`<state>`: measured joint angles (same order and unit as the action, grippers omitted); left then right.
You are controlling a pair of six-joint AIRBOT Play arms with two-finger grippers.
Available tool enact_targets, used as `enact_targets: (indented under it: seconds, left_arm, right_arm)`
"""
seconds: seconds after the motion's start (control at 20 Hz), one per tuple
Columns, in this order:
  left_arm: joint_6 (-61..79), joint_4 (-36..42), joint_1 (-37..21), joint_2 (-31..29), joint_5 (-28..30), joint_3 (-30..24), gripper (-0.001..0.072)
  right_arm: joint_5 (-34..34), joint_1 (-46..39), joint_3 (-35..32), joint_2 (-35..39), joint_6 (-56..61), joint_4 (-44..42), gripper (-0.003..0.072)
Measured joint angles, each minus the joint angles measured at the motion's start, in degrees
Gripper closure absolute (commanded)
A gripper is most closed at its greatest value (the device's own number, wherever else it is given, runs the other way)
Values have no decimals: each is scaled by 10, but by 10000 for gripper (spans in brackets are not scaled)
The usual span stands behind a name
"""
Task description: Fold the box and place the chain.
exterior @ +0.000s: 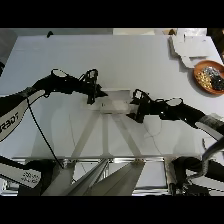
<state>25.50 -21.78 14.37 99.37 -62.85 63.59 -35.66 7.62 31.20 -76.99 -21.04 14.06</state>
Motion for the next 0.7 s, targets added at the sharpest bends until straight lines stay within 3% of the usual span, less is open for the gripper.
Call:
enact_targets:
  seconds: [0.35,0.7]
  left_arm:
    - [0,0,0,0,0,0,696]
    - [0,0,0,0,1,0,696]
  right_arm:
    - [21,0,0,23,76,21,-9]
    - [43,-3,0,35,59,10,-9]
